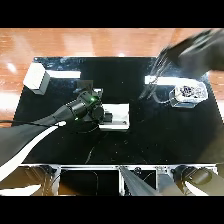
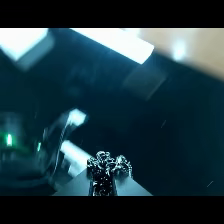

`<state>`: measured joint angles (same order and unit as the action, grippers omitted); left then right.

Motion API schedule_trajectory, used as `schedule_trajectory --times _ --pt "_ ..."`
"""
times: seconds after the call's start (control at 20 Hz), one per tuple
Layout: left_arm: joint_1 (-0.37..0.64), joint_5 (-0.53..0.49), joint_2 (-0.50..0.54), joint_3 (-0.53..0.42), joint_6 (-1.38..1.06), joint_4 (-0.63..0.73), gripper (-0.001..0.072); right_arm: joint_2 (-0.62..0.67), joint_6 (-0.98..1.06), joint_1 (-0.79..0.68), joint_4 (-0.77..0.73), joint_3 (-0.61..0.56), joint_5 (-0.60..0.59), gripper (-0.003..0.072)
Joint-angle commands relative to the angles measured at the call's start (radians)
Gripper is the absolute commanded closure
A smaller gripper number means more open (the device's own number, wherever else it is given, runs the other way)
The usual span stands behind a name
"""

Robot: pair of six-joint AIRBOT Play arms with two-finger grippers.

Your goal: Fold the box and place the chain.

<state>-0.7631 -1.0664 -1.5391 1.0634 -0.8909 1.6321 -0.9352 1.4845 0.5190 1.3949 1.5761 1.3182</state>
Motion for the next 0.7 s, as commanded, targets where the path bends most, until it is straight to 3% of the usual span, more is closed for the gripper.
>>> schedule_trajectory --times 0.0,0.15,0.3,0.65 --pt "-0.001 -0.006 -0.001 0.0 0.0 0.0 0.0688 -0.001 0.011 0.053 -0.086 -0.151 -0.041 0.0656" --pt "-0.001 -0.006 -0.001 0.0 0.0 0.0 0.0688 -0.03 -0.023 0.053 -0.232 -0.264 -0.089 0.0657" --pt "-0.001 -0.006 -0.001 0.0 0.0 -0.004 0.0689 -0.078 -0.05 0.056 -0.245 -0.341 -0.15 0.0656" --pt "-0.001 -0.003 -0.001 0.0 0.0 -0.003 0.0689 -0.267 -0.087 0.063 -0.291 -0.357 -0.22 0.0656"
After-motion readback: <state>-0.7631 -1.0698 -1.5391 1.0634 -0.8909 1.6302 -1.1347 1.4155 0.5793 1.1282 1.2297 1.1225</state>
